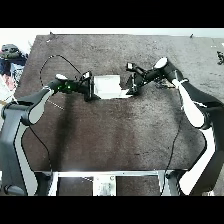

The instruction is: Fold the box and place the chain.

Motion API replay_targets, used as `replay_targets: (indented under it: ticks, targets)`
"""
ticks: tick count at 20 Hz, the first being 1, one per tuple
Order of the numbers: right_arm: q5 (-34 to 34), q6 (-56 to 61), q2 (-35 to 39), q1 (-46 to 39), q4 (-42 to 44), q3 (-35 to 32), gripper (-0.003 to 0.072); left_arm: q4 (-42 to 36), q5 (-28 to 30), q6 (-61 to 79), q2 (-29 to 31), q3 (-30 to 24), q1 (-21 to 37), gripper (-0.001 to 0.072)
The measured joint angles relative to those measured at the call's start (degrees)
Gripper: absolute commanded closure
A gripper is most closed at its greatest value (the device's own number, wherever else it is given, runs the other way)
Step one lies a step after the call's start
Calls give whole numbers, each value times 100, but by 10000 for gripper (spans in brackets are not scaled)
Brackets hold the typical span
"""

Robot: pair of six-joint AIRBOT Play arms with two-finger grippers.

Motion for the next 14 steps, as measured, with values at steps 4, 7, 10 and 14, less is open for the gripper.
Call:
replay_targets:
  ticks: [4,7,10,14]
  targets:
    - [175,61,190,-31,776,0,674,2,-2,0,0,0,0,473]
    - [170,57,199,-31,1403,0,675,4,-2,0,0,0,0,473]
    - [-50,44,72,79,1784,0,675,7,-2,0,0,0,0,473]
    - [-614,-212,-111,247,1978,0,675,7,-2,0,0,0,0,473]
